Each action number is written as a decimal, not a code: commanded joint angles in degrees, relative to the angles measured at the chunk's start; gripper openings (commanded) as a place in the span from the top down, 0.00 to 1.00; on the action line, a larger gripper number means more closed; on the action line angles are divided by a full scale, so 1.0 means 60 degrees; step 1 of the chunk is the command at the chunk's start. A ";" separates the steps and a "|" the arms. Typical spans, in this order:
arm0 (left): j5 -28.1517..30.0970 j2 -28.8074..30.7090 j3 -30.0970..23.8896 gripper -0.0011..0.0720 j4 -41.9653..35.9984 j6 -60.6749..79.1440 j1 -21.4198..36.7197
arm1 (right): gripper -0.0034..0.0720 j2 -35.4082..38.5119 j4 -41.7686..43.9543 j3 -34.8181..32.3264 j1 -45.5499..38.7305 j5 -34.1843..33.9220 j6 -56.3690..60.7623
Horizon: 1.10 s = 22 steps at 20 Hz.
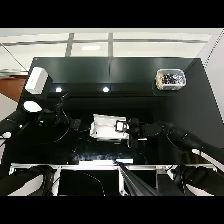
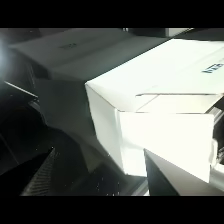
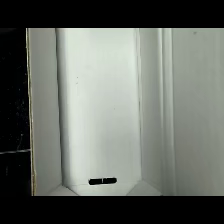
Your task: Fold the box and place the chain.
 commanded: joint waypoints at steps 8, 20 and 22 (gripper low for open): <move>0.1239 0.0226 0.0015 0.11 0.1082 -0.1636 -0.1625 | 0.25 -0.0004 0.0000 0.0000 0.0000 0.0007 0.0000; 0.1242 0.0229 0.0189 0.11 0.1027 -0.1923 -0.1708 | 0.25 -0.0004 0.0000 0.0000 0.0000 0.0007 0.0000; 0.1468 0.0229 0.0193 0.12 0.1071 -0.2167 -0.2076 | 0.25 -0.0004 0.0000 0.0000 0.0000 0.0007 -0.0004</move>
